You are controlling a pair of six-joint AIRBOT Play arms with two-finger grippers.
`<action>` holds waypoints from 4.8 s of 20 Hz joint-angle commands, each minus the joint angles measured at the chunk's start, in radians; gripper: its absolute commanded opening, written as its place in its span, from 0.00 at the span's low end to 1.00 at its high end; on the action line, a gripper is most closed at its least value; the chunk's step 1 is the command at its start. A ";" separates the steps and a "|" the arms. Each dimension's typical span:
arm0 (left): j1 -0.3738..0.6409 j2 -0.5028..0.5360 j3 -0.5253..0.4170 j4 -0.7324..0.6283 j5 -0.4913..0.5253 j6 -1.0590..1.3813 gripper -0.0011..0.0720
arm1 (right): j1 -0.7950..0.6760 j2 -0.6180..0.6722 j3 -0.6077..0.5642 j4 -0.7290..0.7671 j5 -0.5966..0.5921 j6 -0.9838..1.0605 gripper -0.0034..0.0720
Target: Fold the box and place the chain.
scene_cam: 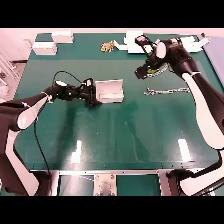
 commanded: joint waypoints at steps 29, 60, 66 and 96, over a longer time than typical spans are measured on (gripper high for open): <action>0.001 0.001 0.000 0.002 0.000 -0.001 0.87 | -0.522 -0.095 -0.431 0.896 -0.163 -1.647 0.90; 0.001 0.001 0.000 0.002 0.001 -0.003 0.87 | -0.380 0.183 -0.317 0.828 -0.049 -1.213 0.05; 0.001 0.001 0.000 0.002 0.001 -0.003 0.87 | -0.245 0.365 -0.313 0.824 -0.037 -1.101 0.05; 0.001 0.001 0.000 0.001 0.000 -0.003 0.87 | 0.145 0.181 -0.312 0.824 -0.418 -0.850 0.05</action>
